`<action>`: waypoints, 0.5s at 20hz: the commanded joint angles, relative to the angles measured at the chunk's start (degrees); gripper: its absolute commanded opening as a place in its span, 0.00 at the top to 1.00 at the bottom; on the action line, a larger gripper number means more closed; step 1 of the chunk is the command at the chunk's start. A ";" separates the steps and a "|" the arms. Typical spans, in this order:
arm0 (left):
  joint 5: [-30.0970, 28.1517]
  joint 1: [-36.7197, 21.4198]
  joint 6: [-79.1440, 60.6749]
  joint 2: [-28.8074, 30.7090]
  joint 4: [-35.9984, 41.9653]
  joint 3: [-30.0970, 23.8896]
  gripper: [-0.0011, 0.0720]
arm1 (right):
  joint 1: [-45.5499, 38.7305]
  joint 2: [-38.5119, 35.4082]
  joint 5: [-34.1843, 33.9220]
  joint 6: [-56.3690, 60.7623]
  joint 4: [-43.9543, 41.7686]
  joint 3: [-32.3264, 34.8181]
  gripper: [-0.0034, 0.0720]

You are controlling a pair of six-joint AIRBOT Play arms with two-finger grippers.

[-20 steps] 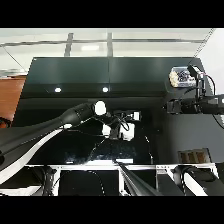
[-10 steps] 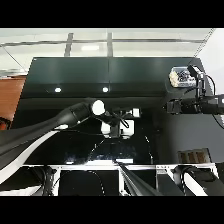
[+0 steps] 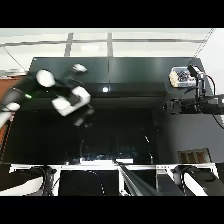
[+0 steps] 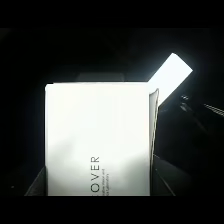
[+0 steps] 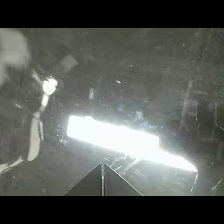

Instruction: Fold the box and place the chain.

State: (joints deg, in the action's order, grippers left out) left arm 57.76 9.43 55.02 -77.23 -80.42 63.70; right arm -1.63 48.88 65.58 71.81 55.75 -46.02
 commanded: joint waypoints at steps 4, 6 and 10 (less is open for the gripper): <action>-0.26 -30.53 5.22 -11.72 1.68 16.04 0.59 | -0.04 0.00 -2.51 0.04 -4.92 0.02 0.94; -0.66 -31.80 4.46 -18.51 1.31 23.87 0.59 | -0.04 0.00 -3.54 0.04 -5.22 0.02 0.94; -6.14 -30.27 1.79 -29.94 1.42 36.50 0.59 | -0.04 0.00 -3.93 0.04 -5.09 0.02 0.94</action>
State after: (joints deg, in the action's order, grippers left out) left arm 55.61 -19.84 57.84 -99.59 -79.29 91.57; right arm -1.63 48.88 62.35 71.83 51.11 -46.02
